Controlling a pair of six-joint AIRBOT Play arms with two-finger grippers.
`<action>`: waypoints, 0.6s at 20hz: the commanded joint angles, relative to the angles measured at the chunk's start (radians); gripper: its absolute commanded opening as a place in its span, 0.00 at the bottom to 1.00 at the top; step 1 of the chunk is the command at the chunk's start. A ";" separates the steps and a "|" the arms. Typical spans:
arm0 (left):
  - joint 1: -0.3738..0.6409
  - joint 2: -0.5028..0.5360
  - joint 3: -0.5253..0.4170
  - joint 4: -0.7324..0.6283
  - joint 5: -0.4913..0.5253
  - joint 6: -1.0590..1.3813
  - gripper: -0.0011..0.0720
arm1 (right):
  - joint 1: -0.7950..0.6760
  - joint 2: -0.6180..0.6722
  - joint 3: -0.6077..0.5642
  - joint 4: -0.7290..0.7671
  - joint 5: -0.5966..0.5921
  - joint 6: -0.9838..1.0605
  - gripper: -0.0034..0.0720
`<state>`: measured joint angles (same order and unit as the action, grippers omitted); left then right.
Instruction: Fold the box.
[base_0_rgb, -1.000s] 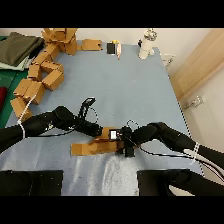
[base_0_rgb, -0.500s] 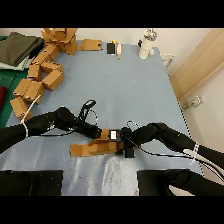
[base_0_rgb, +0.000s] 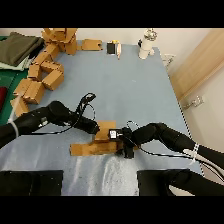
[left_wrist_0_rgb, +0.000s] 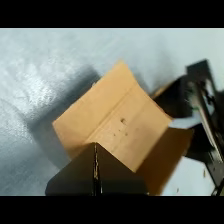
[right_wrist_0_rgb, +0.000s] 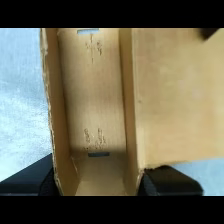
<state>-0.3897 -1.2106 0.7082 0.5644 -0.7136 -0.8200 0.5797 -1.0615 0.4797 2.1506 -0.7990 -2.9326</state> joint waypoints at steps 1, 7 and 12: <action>0.031 0.131 0.003 0.017 -0.153 0.233 0.03 | 0.000 0.001 0.001 0.001 0.001 0.059 0.71; 0.034 0.335 0.000 0.309 -0.396 0.297 0.06 | 0.000 0.001 0.001 0.000 0.002 0.080 0.71; 0.034 0.337 -0.006 0.376 -0.436 0.353 0.85 | 0.000 0.001 0.001 -0.011 0.001 0.080 0.71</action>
